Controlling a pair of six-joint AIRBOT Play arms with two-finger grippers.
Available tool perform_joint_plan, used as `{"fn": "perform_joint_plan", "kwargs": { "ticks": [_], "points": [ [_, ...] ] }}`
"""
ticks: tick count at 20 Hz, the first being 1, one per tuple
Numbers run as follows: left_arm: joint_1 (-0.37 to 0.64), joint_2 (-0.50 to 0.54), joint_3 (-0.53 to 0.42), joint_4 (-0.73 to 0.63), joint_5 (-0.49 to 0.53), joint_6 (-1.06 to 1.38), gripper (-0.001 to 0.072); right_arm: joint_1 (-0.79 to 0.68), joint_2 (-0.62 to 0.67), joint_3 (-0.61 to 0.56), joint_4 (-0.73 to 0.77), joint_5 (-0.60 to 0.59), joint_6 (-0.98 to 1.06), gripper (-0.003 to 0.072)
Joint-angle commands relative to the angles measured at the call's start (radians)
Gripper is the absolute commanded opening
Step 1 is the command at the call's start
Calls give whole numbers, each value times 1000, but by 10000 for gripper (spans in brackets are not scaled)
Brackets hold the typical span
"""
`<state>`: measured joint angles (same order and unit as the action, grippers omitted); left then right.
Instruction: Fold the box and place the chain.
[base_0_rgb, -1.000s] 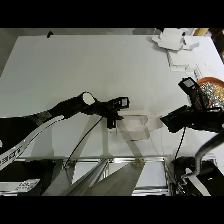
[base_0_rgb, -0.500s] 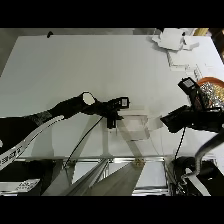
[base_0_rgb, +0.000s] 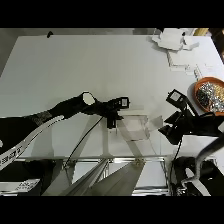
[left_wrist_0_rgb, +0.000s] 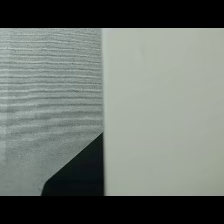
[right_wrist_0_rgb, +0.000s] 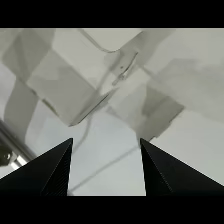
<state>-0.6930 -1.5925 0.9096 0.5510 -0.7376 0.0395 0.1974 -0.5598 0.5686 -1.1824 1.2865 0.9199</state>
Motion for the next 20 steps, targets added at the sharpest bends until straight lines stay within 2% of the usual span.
{"fn": "perform_joint_plan", "kwargs": {
  "ticks": [1,3,8,13,15,16,17,20],
  "points": [
    [0,-1,-1,0,0,0,9,1,0,-48,64,7,-141,452],
    [0,-1,-1,0,0,0,9,17,0,-79,89,-34,-181,452],
    [0,-1,-1,0,0,0,9,159,-2,-107,27,-66,-308,453],
    [0,-1,-1,0,0,0,9,241,-1,-167,29,-236,-436,480],
    [0,-1,-1,0,0,0,9,285,0,-203,-24,-282,-437,480],
    [0,-1,-1,0,0,0,9,300,0,-219,-77,-311,-440,520],
    [0,-1,-1,0,0,0,9,311,0,-234,-128,-340,-440,595],
    [0,-1,-1,0,0,0,9,342,8,-272,-152,-373,-441,595]
  ]
}}
